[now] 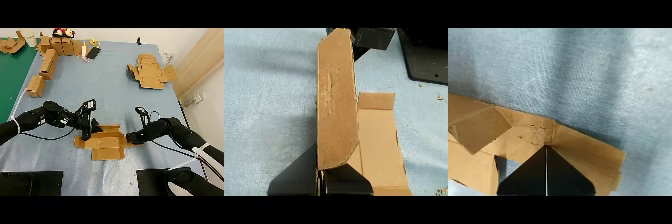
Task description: Fold the box.
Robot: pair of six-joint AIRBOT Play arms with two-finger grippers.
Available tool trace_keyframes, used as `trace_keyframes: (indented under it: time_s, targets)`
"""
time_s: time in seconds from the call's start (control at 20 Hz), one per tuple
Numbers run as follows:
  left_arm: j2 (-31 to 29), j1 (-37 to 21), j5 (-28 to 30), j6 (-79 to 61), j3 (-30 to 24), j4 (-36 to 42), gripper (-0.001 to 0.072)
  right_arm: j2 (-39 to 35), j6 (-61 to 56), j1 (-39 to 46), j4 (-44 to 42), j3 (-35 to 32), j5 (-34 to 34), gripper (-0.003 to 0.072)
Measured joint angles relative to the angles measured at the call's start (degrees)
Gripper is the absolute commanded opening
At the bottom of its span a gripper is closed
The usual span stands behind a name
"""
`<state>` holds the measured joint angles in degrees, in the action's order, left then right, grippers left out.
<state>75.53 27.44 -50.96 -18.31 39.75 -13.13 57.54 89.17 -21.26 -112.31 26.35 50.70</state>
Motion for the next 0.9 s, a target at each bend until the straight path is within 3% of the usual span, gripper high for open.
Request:
trace_keyframes:
  time_s: [0.2, 0.6, 0.9]
  targets:
    - [0.0, 0.0, 0.0, 0.3, 0.0, 0.0, 0.0013, -2.6, 0.0, -2.3, 0.7, 0.2, -0.2, 0.0003]
    - [0.0, 0.0, 0.0, 0.3, 0.0, 0.0, 0.0013, -16.0, -6.2, -10.7, 4.4, 1.0, 1.0, 0.0003]
    - [0.0, -0.1, 0.0, 0.3, 0.0, 0.0, 0.0012, -18.6, -2.9, -20.6, 6.8, 1.0, 5.5, 0.0003]
